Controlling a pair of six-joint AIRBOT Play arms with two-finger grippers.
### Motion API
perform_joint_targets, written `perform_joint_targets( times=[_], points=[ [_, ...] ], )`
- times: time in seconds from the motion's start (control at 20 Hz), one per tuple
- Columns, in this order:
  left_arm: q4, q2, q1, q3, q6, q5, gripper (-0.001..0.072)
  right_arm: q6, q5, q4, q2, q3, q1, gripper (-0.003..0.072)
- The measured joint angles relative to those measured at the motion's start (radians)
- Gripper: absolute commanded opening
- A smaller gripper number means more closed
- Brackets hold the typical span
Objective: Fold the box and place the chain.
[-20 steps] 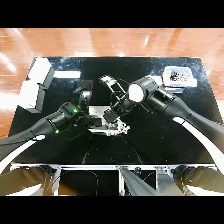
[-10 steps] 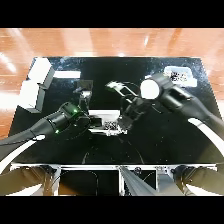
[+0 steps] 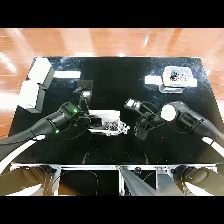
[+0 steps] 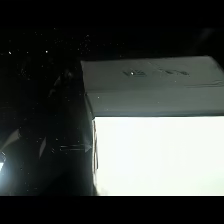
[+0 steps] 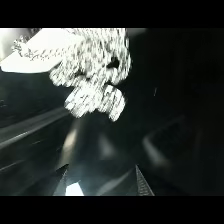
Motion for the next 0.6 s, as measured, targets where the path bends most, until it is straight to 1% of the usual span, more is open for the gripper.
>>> perform_joint_targets(
  times=[0.15, 0.3, 0.45, 0.6],
  points=[
    [0.0, 0.0, 0.0, 0.0, 0.004, 0.009, 0.0026, -0.238, -0.117, 0.05, -0.002, -0.043, 0.016, 0.0506],
    [0.0, 0.0, 0.0, 0.0, 0.007, 0.019, 0.0026, -0.404, -0.185, 0.145, -0.015, -0.06, 0.024, 0.0507],
    [0.0, 0.0, 0.0, 0.0, 0.007, 0.023, 0.0026, -0.504, -0.217, 0.215, -0.033, -0.067, 0.028, 0.0506],
    [0.0, 0.0, 0.0, 0.0, 0.007, 0.027, 0.0027, -0.548, -0.234, 0.254, -0.06, -0.069, 0.031, 0.0506]
  ],
)
